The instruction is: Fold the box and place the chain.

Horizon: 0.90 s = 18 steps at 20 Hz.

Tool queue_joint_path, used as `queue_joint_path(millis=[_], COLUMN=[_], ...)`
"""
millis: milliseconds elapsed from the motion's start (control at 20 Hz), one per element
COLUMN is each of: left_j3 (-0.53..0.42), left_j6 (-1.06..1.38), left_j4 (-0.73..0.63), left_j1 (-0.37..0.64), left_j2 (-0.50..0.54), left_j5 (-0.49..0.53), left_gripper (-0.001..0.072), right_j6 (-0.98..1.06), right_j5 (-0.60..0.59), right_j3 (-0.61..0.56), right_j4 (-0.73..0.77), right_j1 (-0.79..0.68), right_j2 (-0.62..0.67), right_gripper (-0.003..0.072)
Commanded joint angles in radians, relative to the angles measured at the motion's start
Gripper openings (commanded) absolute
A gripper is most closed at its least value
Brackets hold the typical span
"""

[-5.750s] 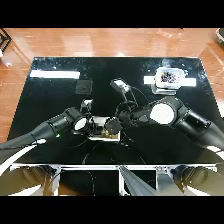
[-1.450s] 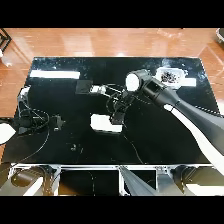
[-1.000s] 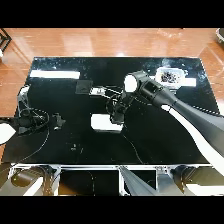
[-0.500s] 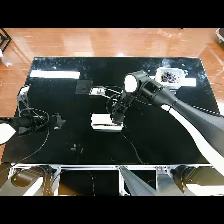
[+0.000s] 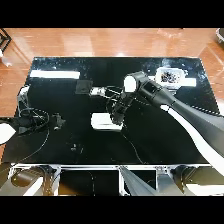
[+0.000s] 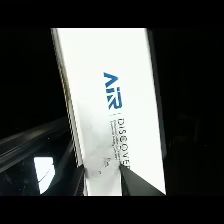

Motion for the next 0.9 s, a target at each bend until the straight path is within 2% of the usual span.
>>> queue_joint_path(millis=[0,50,100,150,200,450,550,600,650,750,800,850], left_j3=[0.000,0.000,0.000,0.000,0.000,0.000,0.000,0.000,0.000,0.000,0.000,0.000], left_j6=[0.000,0.000,0.000,0.000,0.000,0.000,0.003,0.006,0.016,0.045,0.070,0.090], left_j4=[0.000,0.000,0.000,0.000,0.000,0.000,-0.005,-0.011,-0.022,-0.053,-0.066,-0.082], left_j1=[0.001,0.001,0.001,0.001,0.001,0.001,0.000,-0.001,-0.001,-0.001,-0.001,-0.001], left_j2=[0.000,0.000,0.000,0.000,0.000,0.000,0.000,0.000,-0.001,-0.002,-0.006,-0.013], left_j5=[0.000,0.000,0.000,0.001,0.000,0.000,0.000,0.000,0.001,0.005,0.005,0.003], left_gripper=[0.0641,0.0641,0.0641,0.0641,0.0641,0.0641,0.0641,0.0641,0.0641,0.0641,0.0641,0.0641], right_j6=[0.001,0.001,0.002,0.013,0.029,0.121,0.255,0.350,0.431,0.377,0.354,0.355], right_j5=[-0.009,-0.010,-0.009,-0.010,-0.009,0.000,0.026,0.074,0.111,0.138,0.114,0.035], right_j3=[-0.005,-0.005,-0.005,-0.005,-0.004,0.011,0.010,0.005,-0.021,-0.158,-0.229,-0.302], right_j4=[0.000,0.002,0.004,0.002,0.003,-0.009,-0.007,0.010,0.063,0.313,0.422,0.511], right_j1=[0.005,0.006,0.007,0.006,0.006,-0.015,-0.054,-0.085,-0.121,-0.180,-0.197,-0.210], right_j2=[-0.006,-0.006,-0.005,-0.004,-0.001,0.085,0.145,0.168,0.184,0.211,0.214,0.214], right_gripper=[0.0234,0.0235,0.0268,0.0382,0.0399,0.0399,0.0396,0.0186,0.0021,0.0017,0.0017,0.0017])
